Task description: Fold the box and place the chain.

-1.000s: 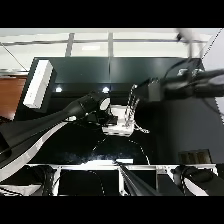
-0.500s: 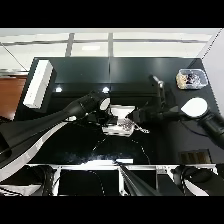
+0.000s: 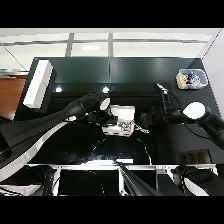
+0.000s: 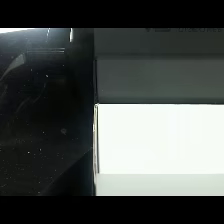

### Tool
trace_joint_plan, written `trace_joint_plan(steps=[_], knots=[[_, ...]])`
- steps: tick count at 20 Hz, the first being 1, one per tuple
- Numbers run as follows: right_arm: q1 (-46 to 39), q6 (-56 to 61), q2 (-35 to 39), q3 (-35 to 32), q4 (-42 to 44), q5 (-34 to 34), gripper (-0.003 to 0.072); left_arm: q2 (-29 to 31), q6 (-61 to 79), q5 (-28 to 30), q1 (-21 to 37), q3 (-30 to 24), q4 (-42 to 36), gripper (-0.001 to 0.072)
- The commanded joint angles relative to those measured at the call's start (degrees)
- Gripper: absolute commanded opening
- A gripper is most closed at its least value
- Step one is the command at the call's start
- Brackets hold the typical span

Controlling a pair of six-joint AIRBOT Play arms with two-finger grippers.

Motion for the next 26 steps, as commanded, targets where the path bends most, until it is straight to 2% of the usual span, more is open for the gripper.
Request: trace_joint_plan(steps=[1,3,7,10,12,20,21,22,26], knots=[[-4.83,-7.91,2.93,-1.33,-14.97,9.40,0.0720,-0.02,0.00,0.02,0.02,0.00,0.00,0.0030],[-4.37,-14.56,2.89,-4.74,-12.31,5.88,0.0720,-0.02,0.00,0.02,0.02,0.00,0.00,0.0030],[1.18,-32.65,2.89,-12.44,-8.52,-12.33,0.0720,-0.02,0.00,0.00,0.02,0.00,0.00,0.0030],[6.14,-46.84,2.32,-14.53,-8.31,-20.26,0.0720,-0.02,0.00,0.04,0.02,0.00,0.02,0.0030],[6.34,-47.52,0.26,-14.56,-5.68,-21.16,0.0720,-0.02,0.00,0.02,0.02,0.00,0.00,0.0030],[6.29,-51.84,-2.34,-14.56,-5.49,-22.88,0.0718,-0.02,0.00,0.02,0.02,0.00,0.00,0.0030],[6.29,-51.82,-2.56,-14.56,-5.49,-22.77,0.0580,-0.02,0.00,0.02,0.02,0.00,0.00,0.0030],[6.29,-51.78,-2.73,-14.56,-5.46,-22.75,0.0481,-0.02,0.00,0.02,0.02,0.00,0.00,0.0030],[6.29,-51.47,-2.73,-14.56,-5.14,-22.80,0.0478,-0.02,0.00,0.02,0.02,0.00,-0.02,0.0030]])
